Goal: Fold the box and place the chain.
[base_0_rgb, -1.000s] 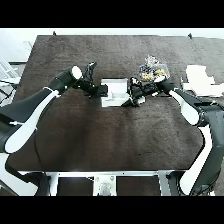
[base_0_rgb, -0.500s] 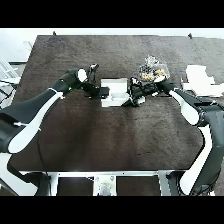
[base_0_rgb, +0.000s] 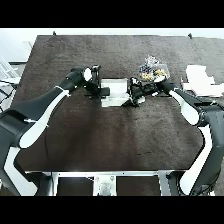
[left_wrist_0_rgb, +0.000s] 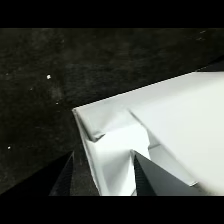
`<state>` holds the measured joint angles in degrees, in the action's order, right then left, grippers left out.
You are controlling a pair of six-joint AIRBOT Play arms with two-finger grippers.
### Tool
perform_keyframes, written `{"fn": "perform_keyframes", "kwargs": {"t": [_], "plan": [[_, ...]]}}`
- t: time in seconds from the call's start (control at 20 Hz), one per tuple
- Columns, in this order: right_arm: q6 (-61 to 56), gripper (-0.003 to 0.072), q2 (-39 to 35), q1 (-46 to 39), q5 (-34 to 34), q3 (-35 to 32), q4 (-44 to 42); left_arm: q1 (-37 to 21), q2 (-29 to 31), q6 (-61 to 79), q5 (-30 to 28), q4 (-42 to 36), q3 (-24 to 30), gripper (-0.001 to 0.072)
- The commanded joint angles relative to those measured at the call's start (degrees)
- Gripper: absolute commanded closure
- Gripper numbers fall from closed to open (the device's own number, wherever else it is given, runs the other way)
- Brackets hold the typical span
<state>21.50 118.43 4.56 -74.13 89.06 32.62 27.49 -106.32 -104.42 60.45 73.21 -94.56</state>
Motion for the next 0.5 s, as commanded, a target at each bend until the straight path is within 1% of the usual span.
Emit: {"fn": "perform_keyframes", "kwargs": {"t": [0.0,0.2,0.3,0.45], "plan": [[0.0,0.0178,0.0,0.0,0.0,0.0,0.0,0.1,-1.2,-3.3,3.2,1.2,-2.1,0.0289],[0.0,0.0177,0.0,0.0,0.0,0.0,0.0,0.4,-3.4,-9.3,10.1,1.9,-7.0,0.0290],[0.0,0.0177,0.0,0.0,0.0,0.0,0.0,0.9,-5.5,-10.9,14.4,2.1,-10.8,0.0290],[0.0,0.0178,0.0,0.0,0.0,0.0,0.0,1.7,-8.7,-12.0,17.8,3.5,-16.0,0.0289]]}}
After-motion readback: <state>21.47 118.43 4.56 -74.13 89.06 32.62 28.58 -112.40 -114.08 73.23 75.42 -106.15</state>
